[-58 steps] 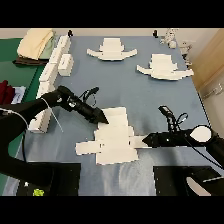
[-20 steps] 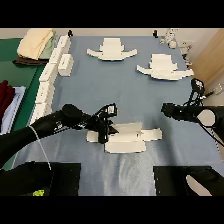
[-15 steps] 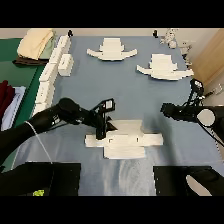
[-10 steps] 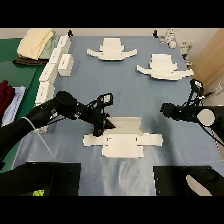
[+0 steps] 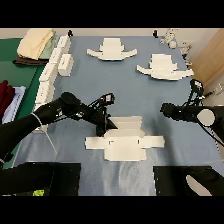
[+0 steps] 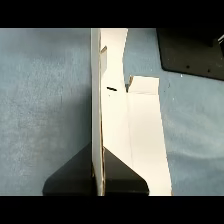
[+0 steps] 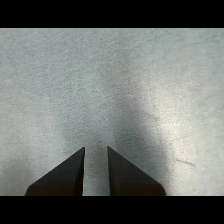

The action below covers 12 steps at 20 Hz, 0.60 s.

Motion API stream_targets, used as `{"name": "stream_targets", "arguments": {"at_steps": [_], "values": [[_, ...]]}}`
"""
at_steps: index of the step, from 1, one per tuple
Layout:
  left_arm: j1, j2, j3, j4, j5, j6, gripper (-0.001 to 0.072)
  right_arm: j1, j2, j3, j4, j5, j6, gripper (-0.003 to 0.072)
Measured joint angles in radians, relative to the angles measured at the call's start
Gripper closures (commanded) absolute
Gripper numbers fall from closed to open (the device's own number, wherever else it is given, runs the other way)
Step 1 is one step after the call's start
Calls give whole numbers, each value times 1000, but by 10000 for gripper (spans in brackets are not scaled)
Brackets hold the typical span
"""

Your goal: Fold the box.

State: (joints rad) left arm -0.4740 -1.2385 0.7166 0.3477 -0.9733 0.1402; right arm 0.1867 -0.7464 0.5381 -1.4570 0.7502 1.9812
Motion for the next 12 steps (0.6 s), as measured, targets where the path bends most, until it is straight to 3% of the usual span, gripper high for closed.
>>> {"name": "stream_targets", "arguments": {"at_steps": [6, 12], "values": [[-3, -6, -37, -62, 19, 55, 696, 0, 0, 0, 2, 0, 0, 468], [-72, 0, -50, 18, 61, 38, 695, 0, 0, 0, 1, 0, 0, 468]]}}
